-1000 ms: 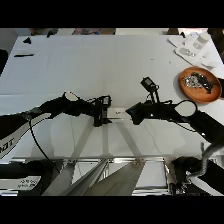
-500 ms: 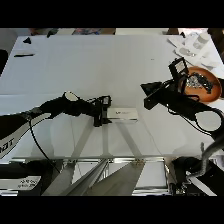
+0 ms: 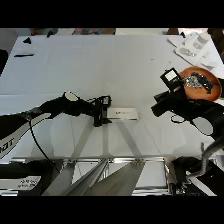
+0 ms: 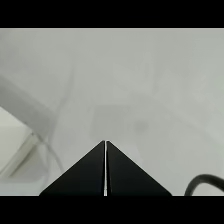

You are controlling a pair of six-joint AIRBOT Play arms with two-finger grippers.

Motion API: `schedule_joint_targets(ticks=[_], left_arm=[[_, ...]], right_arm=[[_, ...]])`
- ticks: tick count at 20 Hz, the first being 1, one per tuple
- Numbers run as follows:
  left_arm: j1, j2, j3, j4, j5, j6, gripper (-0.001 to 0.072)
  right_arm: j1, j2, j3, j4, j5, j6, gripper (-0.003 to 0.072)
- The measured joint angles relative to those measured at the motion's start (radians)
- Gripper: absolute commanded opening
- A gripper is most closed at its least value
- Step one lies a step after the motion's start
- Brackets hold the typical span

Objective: Fold the box and place the chain.

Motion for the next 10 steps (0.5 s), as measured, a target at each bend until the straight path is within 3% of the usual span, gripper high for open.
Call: schedule_joint_targets(ticks=[1,6,10], left_arm=[[0.0,0.002,0.0,0.0,0.0,-0.004,0.0007],[0.001,0.051,0.0,-0.012,-0.002,-0.048,0.0006],[0.002,0.171,-0.001,-0.018,0.026,-0.157,0.0006]], right_arm=[[-0.016,0.0,0.0,-0.033,0.018,0.032,0.001],[-0.142,0.0,0.0,-0.105,0.058,0.106,0.001],[-0.235,0.0,0.0,-0.122,0.066,0.122,0.001]])
